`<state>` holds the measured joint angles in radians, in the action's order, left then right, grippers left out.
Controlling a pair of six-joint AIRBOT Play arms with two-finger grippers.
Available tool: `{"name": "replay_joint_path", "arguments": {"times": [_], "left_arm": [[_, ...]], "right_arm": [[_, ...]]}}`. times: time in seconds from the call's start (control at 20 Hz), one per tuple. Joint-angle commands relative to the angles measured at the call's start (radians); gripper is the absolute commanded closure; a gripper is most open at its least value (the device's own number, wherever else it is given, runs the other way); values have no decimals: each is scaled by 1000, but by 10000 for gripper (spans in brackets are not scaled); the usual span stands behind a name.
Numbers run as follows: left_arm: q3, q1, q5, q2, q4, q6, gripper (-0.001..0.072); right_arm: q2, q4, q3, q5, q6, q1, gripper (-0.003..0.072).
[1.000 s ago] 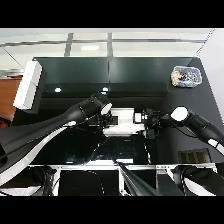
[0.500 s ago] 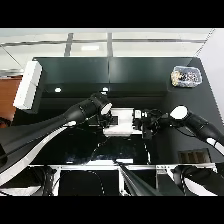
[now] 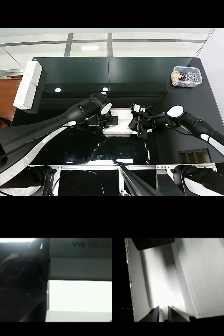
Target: Fold the box and place the chain.
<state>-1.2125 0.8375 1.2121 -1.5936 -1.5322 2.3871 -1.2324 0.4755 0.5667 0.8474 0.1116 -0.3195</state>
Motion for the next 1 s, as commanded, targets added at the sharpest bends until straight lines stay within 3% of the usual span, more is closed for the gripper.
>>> {"name": "replay_joint_path", "arguments": {"times": [0.0, 0.05, 0.15, 0.2, 0.25, 0.3, 0.35, 0.5, 0.65, 0.75, 0.85, 0.95], "left_arm": [[-1, 0, 0, 0, 1, 0, 683], [-1, 0, 0, 0, 1, 0, 682], [-1, 0, 0, 0, 0, 0, 682], [-1, 0, 0, 0, 0, 0, 683], [-1, 0, 0, 0, 0, 0, 682], [-1, 0, 0, 0, 0, 0, 682], [-1, 0, 0, 0, 0, 0, 682], [-1, 0, 0, 0, 5, 0, 682], [-1, 0, 0, 0, 5, 0, 682], [-1, 0, 1, 0, 5, 0, 682], [-1, 0, 1, 0, 5, 0, 682], [-1, 0, 2, 0, 5, 0, 682]], "right_arm": [[-6, -12, 0, 2, -12, 0, 474], [-6, -11, 0, -3, -11, 0, 278], [-6, -8, 0, -2, -18, 0, 524], [-6, -14, 0, -8, -21, 0, 333], [-6, -14, 0, -11, -27, 0, 364], [-6, -6, 0, -10, -51, 0, 618], [-6, -3, 0, -9, -89, 0, 683], [39, 84, 37, 21, -410, 19, 678], [144, 392, 166, 217, -813, 135, 678], [196, 554, 195, 267, -1077, 276, 677], [199, 560, 164, 250, -1262, 449, 677], [199, 444, 72, 167, -1324, 571, 677]]}}
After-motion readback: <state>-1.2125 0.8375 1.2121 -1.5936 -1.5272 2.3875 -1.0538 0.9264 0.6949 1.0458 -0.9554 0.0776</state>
